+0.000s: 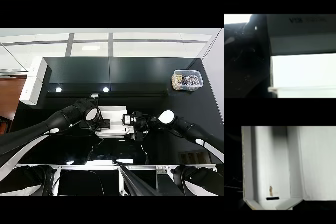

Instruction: Fold the box and place the chain.

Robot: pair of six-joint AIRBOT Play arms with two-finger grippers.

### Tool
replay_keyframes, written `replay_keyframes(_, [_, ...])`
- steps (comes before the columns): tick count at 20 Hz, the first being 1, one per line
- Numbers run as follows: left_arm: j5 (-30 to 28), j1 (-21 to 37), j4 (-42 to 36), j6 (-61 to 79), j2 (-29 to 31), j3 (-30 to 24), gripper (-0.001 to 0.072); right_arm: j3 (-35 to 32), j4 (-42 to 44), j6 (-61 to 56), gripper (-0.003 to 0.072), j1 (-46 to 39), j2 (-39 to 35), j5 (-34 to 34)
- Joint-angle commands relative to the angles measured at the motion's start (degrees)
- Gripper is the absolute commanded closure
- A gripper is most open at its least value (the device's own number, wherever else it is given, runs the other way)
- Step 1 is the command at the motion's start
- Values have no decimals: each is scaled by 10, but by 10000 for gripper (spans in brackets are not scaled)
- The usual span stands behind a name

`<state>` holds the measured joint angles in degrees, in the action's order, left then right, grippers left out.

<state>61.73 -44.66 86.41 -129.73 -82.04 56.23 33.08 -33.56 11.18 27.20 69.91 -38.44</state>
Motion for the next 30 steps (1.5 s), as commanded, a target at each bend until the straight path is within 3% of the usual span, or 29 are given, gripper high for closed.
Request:
replay_keyframes(1, [9,2,10,9,0,0,681,0,-46,-5,-22,-4,-26,-17])
replay_keyframes(14, [-3,2,-2,9,0,0,680,0,-54,-33,-8,-1,-28,-53])
replay_keyframes(15, [-2,2,-2,9,0,0,680,0,-52,-43,141,0,-28,-53])
replay_keyframes(16, [-2,2,-2,9,0,0,680,0,-52,-61,223,1,-28,-53])
replay_keyframes(17, [-2,2,-1,9,0,0,680,0,-52,-76,223,1,-28,-53])
replay_keyframes(19, [-2,2,-1,9,0,0,680,0,-50,-98,401,1,-28,-53])
replay_keyframes(25, [-2,2,-2,9,0,0,679,-6,59,-102,418,36,-2,7])
replay_keyframes(29, [-2,2,-2,9,0,0,679,-6,61,-109,421,49,10,15])
replay_keyframes(30, [-2,2,-2,9,0,0,680,-6,61,-119,458,48,10,16])
